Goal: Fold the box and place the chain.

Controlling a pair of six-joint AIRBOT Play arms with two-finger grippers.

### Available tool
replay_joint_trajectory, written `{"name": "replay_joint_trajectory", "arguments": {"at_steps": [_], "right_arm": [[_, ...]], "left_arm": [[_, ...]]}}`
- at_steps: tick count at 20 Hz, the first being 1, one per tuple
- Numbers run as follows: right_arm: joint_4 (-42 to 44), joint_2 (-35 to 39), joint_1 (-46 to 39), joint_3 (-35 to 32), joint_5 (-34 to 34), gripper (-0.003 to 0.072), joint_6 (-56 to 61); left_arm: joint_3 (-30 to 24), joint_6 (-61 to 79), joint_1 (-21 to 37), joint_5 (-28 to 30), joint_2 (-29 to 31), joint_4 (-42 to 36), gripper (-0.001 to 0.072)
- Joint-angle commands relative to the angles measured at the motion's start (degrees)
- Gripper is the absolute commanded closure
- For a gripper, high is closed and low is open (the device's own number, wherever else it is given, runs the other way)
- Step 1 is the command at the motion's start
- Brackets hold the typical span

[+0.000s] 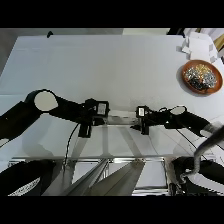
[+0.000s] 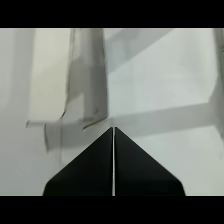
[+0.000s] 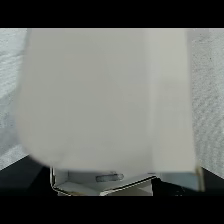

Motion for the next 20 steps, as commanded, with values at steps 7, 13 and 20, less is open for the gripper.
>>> {"name": "replay_joint_trajectory", "arguments": {"at_steps": [7,13,20], "right_arm": [[0.0,0.0,0.0,0.0,0.2,0.036,0.0],[0.0,0.0,0.0,0.0,0.3,0.036,0.0],[0.0,0.0,0.0,0.0,0.3,0.036,0.0]], "left_arm": [[0.0,2.9,-4.4,29.7,-9.9,-17.5,0.0699],[0.0,2.1,-1.3,33.7,-16.3,-19.6,0.07],[0.0,2.4,-1.1,32.9,-21.9,-19.9,0.07]]}}
